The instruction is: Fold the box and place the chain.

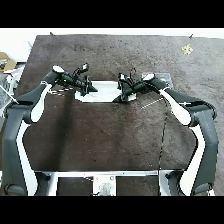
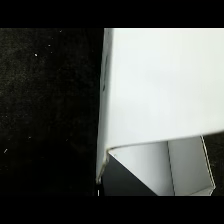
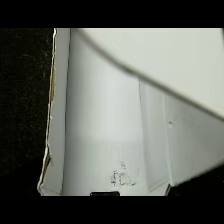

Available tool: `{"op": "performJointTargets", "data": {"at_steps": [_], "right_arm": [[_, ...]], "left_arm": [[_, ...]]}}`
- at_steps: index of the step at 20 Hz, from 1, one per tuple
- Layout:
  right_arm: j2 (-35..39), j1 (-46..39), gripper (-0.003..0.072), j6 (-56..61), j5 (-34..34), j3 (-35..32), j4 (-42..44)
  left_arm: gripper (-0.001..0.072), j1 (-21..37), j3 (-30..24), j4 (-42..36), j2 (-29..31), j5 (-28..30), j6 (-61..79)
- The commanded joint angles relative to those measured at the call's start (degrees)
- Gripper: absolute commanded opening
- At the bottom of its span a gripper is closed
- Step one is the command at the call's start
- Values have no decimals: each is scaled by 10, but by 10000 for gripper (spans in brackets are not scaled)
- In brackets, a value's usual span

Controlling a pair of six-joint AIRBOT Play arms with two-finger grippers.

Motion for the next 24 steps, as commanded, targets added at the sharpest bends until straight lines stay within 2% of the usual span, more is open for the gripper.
{"op": "performJointTargets", "data": {"at_steps": [1,19,21,24], "right_arm": [[0,0,444,1,-3,0,0],[0,0,444,1,-3,0,0],[0,0,444,1,-3,0,0],[0,0,444,1,-3,0,0]], "left_arm": [[13,0,0,0,0,0,0],[15,0,1,0,0,-5,-5],[345,0,1,-2,0,-13,-5],[349,1,1,-4,4,-24,-6]]}}
